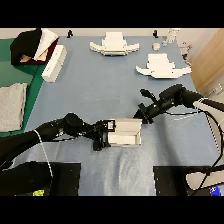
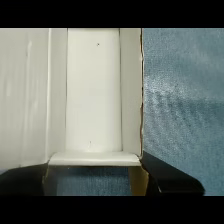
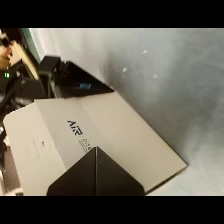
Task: Fold the box.
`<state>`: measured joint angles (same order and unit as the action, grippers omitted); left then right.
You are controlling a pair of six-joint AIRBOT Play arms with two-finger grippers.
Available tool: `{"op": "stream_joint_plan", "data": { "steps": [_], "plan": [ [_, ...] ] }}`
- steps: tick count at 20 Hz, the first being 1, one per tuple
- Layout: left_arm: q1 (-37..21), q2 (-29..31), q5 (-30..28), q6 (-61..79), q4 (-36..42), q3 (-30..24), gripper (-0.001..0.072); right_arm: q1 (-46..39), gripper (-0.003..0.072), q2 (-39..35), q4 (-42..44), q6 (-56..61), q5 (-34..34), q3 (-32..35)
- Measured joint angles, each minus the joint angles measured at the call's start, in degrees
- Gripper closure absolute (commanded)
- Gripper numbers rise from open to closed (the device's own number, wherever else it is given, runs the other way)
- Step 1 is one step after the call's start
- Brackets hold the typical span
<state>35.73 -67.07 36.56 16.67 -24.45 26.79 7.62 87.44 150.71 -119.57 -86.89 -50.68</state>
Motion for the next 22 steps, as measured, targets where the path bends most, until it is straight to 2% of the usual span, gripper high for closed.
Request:
{"op": "stream_joint_plan", "data": {
  "steps": [3,6,11,17,20,22],
  "plan": [
    [0.0,0.0,0.0,0.0,0.0,0.0,0.0241,1.8,0.0689,-2.5,0.0,-4.9,2.2,3.6],
    [0.0,0.0,0.0,0.0,0.0,0.0,0.0241,4.2,0.0688,-7.5,-0.4,-10.3,8.4,8.3],
    [0.0,0.0,0.0,0.0,0.0,0.0,0.0241,11.8,0.0688,-20.8,-0.8,-18.3,22.3,15.3],
    [0.0,0.0,0.0,0.0,0.0,0.0,0.0241,25.6,0.0687,-37.8,-2.9,-22.8,43.3,24.3],
    [0.0,0.0,0.0,0.0,0.0,0.0,0.0241,32.6,0.0686,-43.4,-6.6,-23.5,52.2,28.7],
    [0.0,0.0,0.0,0.0,0.0,0.0,0.0241,36.3,0.0680,-45.0,-9.9,-23.7,55.4,30.2]
  ]
}}
